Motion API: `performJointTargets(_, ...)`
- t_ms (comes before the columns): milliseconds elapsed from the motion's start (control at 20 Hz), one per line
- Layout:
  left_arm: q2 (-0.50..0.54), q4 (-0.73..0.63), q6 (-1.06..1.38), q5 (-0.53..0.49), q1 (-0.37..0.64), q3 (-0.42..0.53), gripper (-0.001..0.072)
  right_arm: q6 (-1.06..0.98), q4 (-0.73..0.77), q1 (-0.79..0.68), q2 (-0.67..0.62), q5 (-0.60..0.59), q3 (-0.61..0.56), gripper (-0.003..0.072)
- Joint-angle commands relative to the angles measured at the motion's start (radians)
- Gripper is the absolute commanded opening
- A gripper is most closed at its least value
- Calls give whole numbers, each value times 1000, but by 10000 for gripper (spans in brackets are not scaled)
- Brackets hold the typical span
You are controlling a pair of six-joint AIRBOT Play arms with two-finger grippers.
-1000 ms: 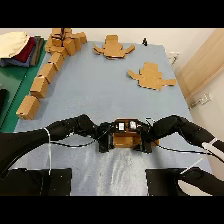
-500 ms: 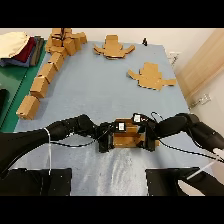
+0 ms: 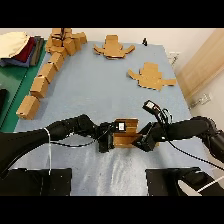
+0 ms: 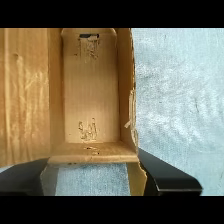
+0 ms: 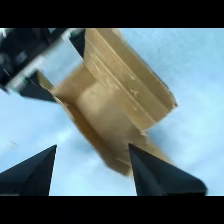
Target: Fold the box.
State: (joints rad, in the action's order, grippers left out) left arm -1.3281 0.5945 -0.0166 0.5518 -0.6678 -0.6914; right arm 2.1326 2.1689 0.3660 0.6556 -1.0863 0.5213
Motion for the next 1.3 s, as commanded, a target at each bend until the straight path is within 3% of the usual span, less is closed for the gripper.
performJointTargets(0,-1,0,0,0,0,0,525,-246,51,3,-13,-3,1,715)
performJointTargets(150,-1,0,0,0,0,0,525,-402,50,3,-8,36,1,705)
performJointTargets(200,-1,0,0,0,0,0,525,-461,54,3,-3,50,1,604)
performJointTargets(300,-1,0,0,0,0,0,525,-591,61,3,13,78,3,15)
performJointTargets(550,-1,0,0,0,0,0,526,-614,39,-7,113,270,40,5)
performJointTargets(750,-1,0,0,0,0,0,525,-569,6,-23,348,289,128,5)
performJointTargets(950,-1,0,0,0,0,0,525,-470,9,24,517,282,128,5)
performJointTargets(1250,-1,0,0,0,0,0,525,-333,-2,39,489,271,165,5)
